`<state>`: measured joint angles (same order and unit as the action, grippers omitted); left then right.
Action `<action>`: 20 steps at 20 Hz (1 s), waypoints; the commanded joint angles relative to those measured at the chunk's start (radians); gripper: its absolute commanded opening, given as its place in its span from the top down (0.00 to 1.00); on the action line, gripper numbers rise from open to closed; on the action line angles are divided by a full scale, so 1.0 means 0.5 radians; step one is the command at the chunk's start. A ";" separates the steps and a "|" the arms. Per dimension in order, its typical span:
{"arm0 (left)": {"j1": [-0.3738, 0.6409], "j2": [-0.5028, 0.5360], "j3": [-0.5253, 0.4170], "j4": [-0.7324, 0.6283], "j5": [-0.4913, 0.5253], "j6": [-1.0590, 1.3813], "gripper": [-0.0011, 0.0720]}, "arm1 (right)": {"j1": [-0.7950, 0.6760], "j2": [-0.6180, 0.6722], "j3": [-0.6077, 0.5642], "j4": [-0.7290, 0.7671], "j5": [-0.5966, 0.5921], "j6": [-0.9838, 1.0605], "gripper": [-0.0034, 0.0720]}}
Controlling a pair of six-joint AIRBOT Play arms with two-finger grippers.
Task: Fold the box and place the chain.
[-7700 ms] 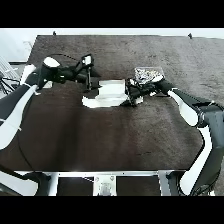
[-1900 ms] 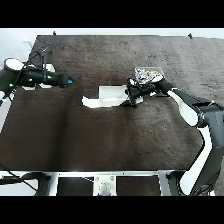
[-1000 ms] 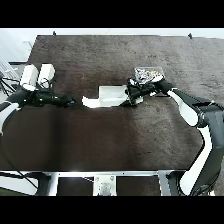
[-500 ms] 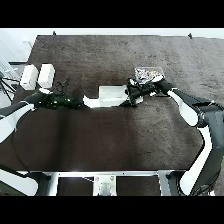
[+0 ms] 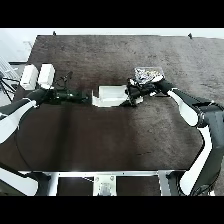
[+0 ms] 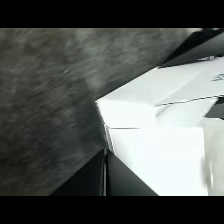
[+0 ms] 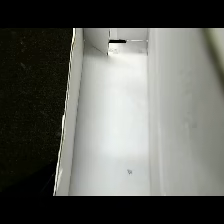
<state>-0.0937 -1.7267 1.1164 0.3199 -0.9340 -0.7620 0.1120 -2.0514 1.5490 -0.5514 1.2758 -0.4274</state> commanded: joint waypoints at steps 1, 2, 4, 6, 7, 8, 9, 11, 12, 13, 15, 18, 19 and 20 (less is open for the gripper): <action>-0.002 0.001 0.041 -0.012 -0.075 0.009 0.95 | -0.001 0.000 0.000 0.001 0.001 0.000 0.27; -0.002 0.001 0.041 -0.012 -0.090 0.010 0.95 | -0.001 0.000 0.000 0.001 0.001 0.000 0.27; -0.002 0.001 0.041 -0.012 -0.102 0.025 0.73 | -0.001 0.000 0.000 0.001 0.000 0.000 0.27; -0.002 0.001 0.041 -0.013 -0.105 0.026 0.73 | -0.001 0.000 0.000 0.001 0.001 0.000 0.27; -0.002 0.001 0.041 -0.013 -0.114 0.024 0.73 | -0.001 0.000 0.000 0.001 0.001 0.000 0.27; -0.002 0.001 0.041 -0.020 -0.127 0.025 0.72 | -0.001 0.000 0.000 0.001 0.001 0.000 0.27; -0.002 0.001 0.041 -0.027 -0.143 0.028 0.72 | -0.001 0.000 0.000 0.001 0.001 0.000 0.27; -0.002 0.001 0.041 -0.030 -0.162 0.047 0.71 | -0.001 0.000 0.000 0.001 0.001 0.000 0.27; -0.002 0.001 0.041 -0.032 -0.166 0.060 0.53 | -0.001 0.000 0.000 0.001 0.001 -0.001 0.27; -0.002 0.001 0.041 -0.034 -0.178 0.061 0.48 | -0.001 0.000 0.000 0.001 0.001 0.000 0.27; -0.002 0.001 0.041 -0.034 -0.198 0.061 0.49 | -0.001 0.000 0.000 0.001 0.000 0.000 0.27; -0.003 0.001 0.041 -0.044 -0.210 0.062 0.49 | -0.001 0.000 0.000 0.001 0.001 -0.001 0.27; -0.003 0.001 0.041 -0.054 -0.214 0.063 0.49 | -0.001 0.000 0.000 0.001 0.001 0.000 0.27; -0.007 0.001 0.041 -0.066 -0.215 0.075 0.49 | -0.001 0.000 0.000 0.001 0.000 0.000 0.27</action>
<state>-0.0952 -1.7267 1.1358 0.2996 -1.0336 -0.7315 0.1120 -2.0514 1.5490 -0.5514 1.2758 -0.4274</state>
